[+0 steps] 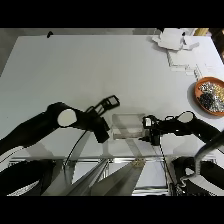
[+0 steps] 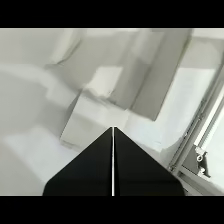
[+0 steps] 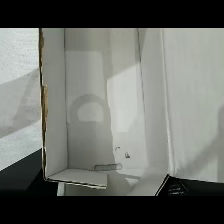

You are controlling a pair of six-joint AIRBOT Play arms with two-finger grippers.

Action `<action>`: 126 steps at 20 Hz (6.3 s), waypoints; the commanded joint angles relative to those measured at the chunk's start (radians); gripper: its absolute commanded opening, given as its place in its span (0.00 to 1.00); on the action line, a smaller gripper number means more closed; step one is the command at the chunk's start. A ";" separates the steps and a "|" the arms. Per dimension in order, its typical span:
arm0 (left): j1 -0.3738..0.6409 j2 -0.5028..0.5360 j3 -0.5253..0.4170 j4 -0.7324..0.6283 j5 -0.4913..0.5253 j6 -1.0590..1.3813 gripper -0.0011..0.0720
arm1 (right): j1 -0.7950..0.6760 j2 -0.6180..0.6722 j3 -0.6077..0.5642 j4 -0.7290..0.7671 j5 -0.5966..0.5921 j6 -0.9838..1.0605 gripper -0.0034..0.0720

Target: Fold the box and place the chain.

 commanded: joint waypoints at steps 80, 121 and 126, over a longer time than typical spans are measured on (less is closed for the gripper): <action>-0.241 -0.496 0.349 0.284 -0.185 -1.309 0.13 | 0.000 0.000 0.001 0.000 0.000 0.000 0.58; 0.156 0.008 -0.174 -0.244 0.121 0.917 0.96 | 0.000 0.000 0.001 0.000 0.000 0.000 0.58; 0.161 -0.126 -0.264 -0.536 0.203 1.381 0.97 | 0.000 0.000 0.001 0.000 0.000 0.000 0.58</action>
